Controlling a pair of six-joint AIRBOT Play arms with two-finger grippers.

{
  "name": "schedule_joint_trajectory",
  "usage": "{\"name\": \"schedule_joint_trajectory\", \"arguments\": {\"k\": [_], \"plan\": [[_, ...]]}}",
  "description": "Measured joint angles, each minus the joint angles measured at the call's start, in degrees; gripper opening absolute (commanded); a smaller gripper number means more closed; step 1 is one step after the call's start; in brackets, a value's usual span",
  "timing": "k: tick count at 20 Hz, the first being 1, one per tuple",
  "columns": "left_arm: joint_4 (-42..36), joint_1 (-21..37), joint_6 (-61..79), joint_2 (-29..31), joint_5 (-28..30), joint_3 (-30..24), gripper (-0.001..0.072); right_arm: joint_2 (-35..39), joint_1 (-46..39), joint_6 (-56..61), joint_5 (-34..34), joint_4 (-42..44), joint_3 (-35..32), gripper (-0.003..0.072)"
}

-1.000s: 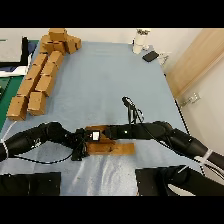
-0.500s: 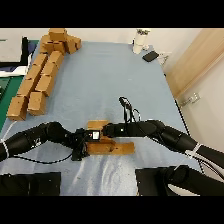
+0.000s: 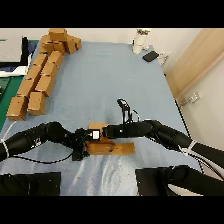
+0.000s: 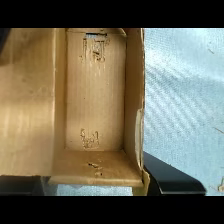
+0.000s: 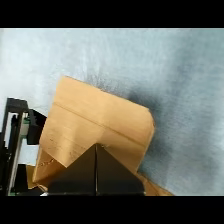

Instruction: Fold the box.

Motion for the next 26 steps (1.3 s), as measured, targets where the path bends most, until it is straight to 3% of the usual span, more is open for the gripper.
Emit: {"name": "schedule_joint_trajectory", "arguments": {"k": [11,15,18,22,23,24,25,26], "plan": [[0.0,0.0,-0.7,0.0,0.0,0.0,0.051,-1.4,0.0,-0.1,-0.8,-3.2,0.0,0.0004],[-0.1,0.0,-0.7,0.0,0.0,0.0,0.051,0.9,-0.5,-0.5,-1.8,-7.9,1.4,0.0005],[-0.1,0.0,-0.7,0.0,0.0,0.0,0.051,5.5,-2.6,-0.7,-5.9,-12.8,4.1,0.0004],[-0.1,0.0,-0.7,0.0,0.0,0.0,0.051,12.6,-3.7,-1.5,-16.8,-18.3,5.5,0.0005],[-0.1,0.0,-0.7,0.0,0.0,0.0,0.051,14.4,-3.0,-3.4,-20.0,-19.1,5.0,0.0031],[-0.1,0.0,-0.7,0.0,0.0,0.0,0.051,16.2,-1.8,-5.8,-22.8,-19.7,4.1,0.0269],[0.0,0.0,-0.7,0.0,0.0,0.0,0.051,17.4,-0.7,-8.2,-24.9,-20.4,3.0,0.0583],[-0.1,0.0,-0.7,0.0,0.0,0.0,0.051,18.4,0.4,-10.7,-26.5,-21.2,1.7,0.0664]]}}
